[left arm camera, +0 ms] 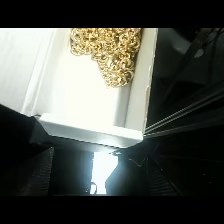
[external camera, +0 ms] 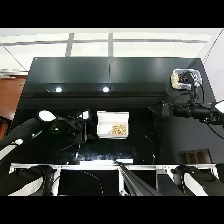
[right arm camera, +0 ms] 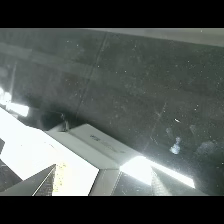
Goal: Fold the box and place the chain.
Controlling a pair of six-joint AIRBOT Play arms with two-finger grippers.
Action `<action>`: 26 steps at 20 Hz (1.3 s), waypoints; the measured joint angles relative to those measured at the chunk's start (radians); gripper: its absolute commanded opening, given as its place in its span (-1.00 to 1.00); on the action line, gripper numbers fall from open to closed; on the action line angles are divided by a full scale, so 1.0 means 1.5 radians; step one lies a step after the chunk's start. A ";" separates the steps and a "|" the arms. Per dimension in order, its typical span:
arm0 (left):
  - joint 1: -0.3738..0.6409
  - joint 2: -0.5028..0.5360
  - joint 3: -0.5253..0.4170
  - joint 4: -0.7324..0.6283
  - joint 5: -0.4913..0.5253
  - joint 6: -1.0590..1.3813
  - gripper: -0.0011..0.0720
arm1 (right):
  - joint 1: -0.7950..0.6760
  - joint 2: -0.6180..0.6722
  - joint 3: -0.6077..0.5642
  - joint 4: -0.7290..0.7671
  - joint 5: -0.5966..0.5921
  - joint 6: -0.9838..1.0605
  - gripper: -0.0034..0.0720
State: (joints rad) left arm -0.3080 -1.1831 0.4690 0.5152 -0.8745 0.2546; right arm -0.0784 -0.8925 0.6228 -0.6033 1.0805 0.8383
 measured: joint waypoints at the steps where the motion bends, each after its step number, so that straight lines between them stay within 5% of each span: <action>1: 0.001 -0.002 0.001 -0.001 -0.004 0.000 0.77 | 0.000 0.000 0.000 0.000 0.000 0.000 0.95; 3: 0.002 -0.004 0.001 0.000 -0.015 -0.002 0.78 | 0.000 0.000 0.000 0.000 0.000 0.000 0.95; 4: 0.002 -0.004 0.001 0.000 -0.016 -0.005 0.96 | 0.000 0.000 0.000 0.000 0.000 0.000 0.95; 17: 0.031 -0.030 0.050 0.051 -0.056 -0.013 0.95 | 0.000 0.000 0.000 0.000 -0.005 0.000 0.95; 26: -0.014 -0.046 0.070 0.042 -0.034 -0.014 0.95 | 0.000 0.000 0.000 0.000 -0.007 0.000 0.95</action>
State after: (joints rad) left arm -0.3286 -1.2522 0.5743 0.5789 -0.9249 0.2337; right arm -0.0784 -0.8925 0.6228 -0.6033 1.0695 0.8383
